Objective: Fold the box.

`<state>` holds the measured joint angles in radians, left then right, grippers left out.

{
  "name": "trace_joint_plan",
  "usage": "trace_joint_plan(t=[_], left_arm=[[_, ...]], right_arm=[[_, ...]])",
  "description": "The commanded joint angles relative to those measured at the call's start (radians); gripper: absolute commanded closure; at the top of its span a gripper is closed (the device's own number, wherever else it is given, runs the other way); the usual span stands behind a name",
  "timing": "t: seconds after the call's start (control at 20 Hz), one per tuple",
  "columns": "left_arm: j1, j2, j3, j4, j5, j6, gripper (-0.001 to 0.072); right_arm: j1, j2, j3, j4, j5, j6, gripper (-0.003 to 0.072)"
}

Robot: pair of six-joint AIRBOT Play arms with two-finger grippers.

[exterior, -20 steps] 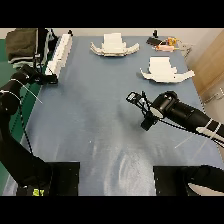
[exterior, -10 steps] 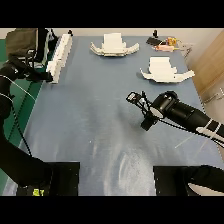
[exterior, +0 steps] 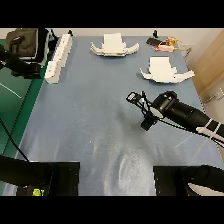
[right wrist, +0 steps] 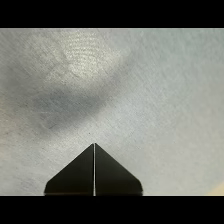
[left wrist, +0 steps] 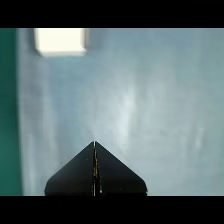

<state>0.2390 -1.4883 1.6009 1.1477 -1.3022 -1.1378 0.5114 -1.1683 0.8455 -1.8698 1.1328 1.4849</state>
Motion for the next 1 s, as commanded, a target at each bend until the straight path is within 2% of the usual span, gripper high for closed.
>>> trace_joint_plan(t=[0.0,0.15,0.35,0.45,0.6,0.75,0.95], left_arm=[[-0.084,0.091,-0.02,-0.099,-0.11,-0.008,0.07],[-0.224,0.236,-0.148,-0.042,0.015,-0.049,0.0701],[-0.403,0.444,-0.42,-0.026,0.162,-0.1,0.0701],[-0.482,0.516,-0.56,-0.024,0.232,-0.148,0.07],[-0.571,0.568,-0.727,-0.025,0.337,-0.198,0.0698],[-0.619,0.565,-0.792,-0.026,0.393,-0.198,0.0694],[-0.62,0.566,-0.794,-0.033,0.385,-0.197,0.0694]], right_arm=[[-0.001,0.0,0.001,0.0,0.0,0.0,0.0681],[-0.001,0.0,0.001,0.0,0.0,0.0,0.0681],[-0.001,0.0,0.001,0.0,0.0,0.0,0.0681],[-0.001,0.0,0.001,0.0,0.0,0.0,0.0681],[-0.001,0.0,0.001,0.0,0.0,0.0,0.0681],[-0.001,0.0,0.001,0.0,0.0,0.0,0.0681],[-0.001,0.0,0.001,0.0,0.0,0.0,0.0681]])
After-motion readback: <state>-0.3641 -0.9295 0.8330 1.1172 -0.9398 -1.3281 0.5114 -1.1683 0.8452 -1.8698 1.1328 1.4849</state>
